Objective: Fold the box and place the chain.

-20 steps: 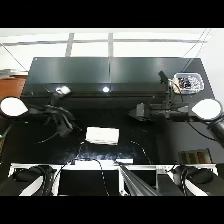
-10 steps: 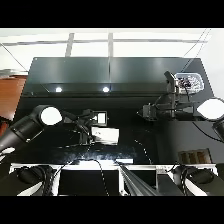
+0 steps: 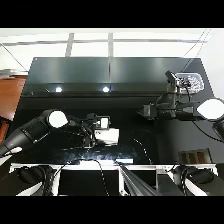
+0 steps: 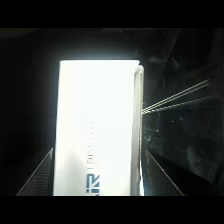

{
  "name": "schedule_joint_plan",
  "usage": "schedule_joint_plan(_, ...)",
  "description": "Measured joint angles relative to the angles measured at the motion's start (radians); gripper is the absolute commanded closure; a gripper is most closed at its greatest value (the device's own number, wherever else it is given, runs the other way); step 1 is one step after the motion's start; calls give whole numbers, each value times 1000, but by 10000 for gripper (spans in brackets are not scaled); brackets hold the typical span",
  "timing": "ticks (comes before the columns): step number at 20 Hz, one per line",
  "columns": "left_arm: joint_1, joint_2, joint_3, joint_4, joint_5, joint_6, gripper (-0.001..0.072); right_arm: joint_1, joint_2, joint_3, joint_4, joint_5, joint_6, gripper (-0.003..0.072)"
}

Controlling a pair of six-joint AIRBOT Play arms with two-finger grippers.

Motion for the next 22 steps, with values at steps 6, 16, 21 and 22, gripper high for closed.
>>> schedule_joint_plan(6, 0, 1, -27, -26, 54, 1, 5, 0, 0, 0, -1, -1, 14, 668)
schedule_joint_plan(16, 1, 18, -34, -70, 67, 3, 6, 0, 0, 0, -1, -1, 23, 668)
schedule_joint_plan(21, 53, 19, -75, -122, 80, 11, 6, 0, 0, 0, -1, -1, 35, 668)
schedule_joint_plan(22, 64, 19, -80, -130, 76, 29, 6, 0, 0, 0, -1, -1, 40, 668)
